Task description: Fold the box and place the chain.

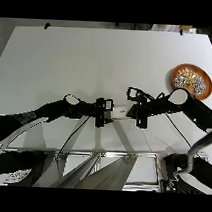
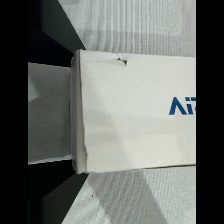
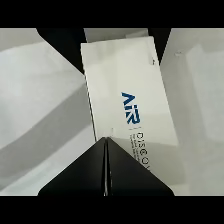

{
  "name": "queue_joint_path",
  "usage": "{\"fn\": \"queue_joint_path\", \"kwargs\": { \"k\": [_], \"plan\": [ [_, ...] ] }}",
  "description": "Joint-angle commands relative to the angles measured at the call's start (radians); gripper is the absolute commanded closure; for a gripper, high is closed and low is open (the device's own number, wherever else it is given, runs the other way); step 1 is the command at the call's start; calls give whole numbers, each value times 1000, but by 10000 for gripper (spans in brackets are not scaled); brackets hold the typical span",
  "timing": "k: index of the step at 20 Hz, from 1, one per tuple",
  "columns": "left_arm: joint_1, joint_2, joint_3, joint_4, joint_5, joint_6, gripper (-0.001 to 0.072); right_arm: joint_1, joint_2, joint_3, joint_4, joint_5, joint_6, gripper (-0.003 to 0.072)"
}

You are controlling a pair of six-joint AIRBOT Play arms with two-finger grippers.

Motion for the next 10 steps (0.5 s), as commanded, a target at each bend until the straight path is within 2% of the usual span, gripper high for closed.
{"fn": "queue_joint_path", "kwargs": {
  "k": [1,10],
  "plan": [
    [0,0,0,0,0,0,398,-2,-4,-26,0,-13,0,671],
    [0,0,0,0,0,0,398,-2,-4,-87,-4,-47,0,671]
  ]
}}
